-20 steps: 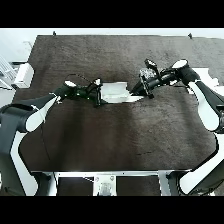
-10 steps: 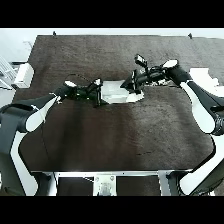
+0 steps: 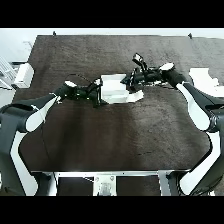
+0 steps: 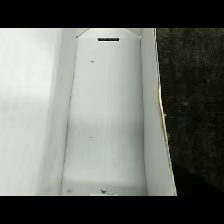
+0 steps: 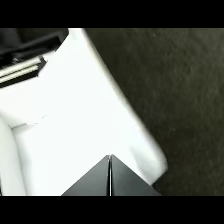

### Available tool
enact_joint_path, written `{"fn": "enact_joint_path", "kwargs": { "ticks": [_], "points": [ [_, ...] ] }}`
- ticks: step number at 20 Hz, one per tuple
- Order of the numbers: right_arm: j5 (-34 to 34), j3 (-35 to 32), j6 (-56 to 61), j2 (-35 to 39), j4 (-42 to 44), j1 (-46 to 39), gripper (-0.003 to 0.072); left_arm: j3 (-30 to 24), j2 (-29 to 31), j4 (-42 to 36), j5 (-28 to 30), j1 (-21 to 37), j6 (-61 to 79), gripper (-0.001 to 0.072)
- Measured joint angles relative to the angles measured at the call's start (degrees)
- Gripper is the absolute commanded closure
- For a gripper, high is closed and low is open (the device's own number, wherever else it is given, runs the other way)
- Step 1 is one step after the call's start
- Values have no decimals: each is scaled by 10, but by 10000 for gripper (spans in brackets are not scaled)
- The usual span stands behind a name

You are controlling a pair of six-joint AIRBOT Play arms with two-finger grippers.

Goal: Fold the box and place the chain.

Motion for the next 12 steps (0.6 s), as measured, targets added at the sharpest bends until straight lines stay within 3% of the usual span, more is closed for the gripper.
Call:
{"fn": "enact_joint_path", "kwargs": {
  "ticks": [12],
  "points": [
    [16,3,43,-24,-60,0,677,0,0,1,0,0,0,240]
  ]
}}
